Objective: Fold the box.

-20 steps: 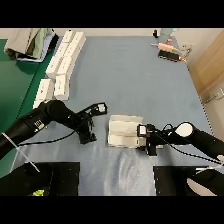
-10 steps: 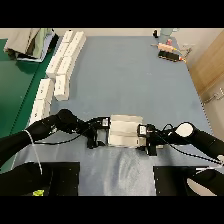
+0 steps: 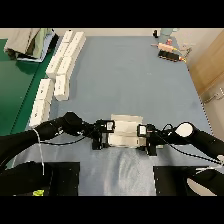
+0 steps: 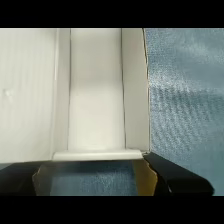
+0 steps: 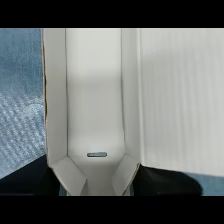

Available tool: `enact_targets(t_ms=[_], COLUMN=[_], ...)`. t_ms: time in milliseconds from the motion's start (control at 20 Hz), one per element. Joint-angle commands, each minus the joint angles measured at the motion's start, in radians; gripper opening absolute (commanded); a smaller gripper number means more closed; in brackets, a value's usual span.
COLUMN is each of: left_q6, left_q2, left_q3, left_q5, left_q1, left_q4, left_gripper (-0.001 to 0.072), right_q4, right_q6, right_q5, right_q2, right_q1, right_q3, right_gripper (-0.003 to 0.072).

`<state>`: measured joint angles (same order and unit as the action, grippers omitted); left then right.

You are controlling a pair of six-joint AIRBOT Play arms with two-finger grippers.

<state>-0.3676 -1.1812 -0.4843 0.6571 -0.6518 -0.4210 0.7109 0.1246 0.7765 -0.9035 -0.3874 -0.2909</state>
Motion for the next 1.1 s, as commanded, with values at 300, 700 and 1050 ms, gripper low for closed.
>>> enact_targets(t_ms=[300, 700, 1050], left_q6=[0.0, 0.1, 0.123], left_q2=[-0.009, -0.009, -0.009], left_q3=[-0.001, -0.001, -0.001], left_q5=[0.008, 0.007, 0.005], left_q1=[-0.01, -0.06, -0.059], left_q4=[0.017, -0.088, -0.096], left_gripper=[0.0697, 0.051, 0.0512], right_q4=[0.0, 0.0, 0.0], right_q6=[0.0, 0.0, 0.0], right_q5=[0.0, 0.0, 0.0], right_q2=[0.0, 0.0, 0.0], right_q1=[-0.001, -0.001, -0.001], right_q3=[-0.001, -0.001, -0.001], right_gripper=[0.0511, 0.0511, 0.0512])
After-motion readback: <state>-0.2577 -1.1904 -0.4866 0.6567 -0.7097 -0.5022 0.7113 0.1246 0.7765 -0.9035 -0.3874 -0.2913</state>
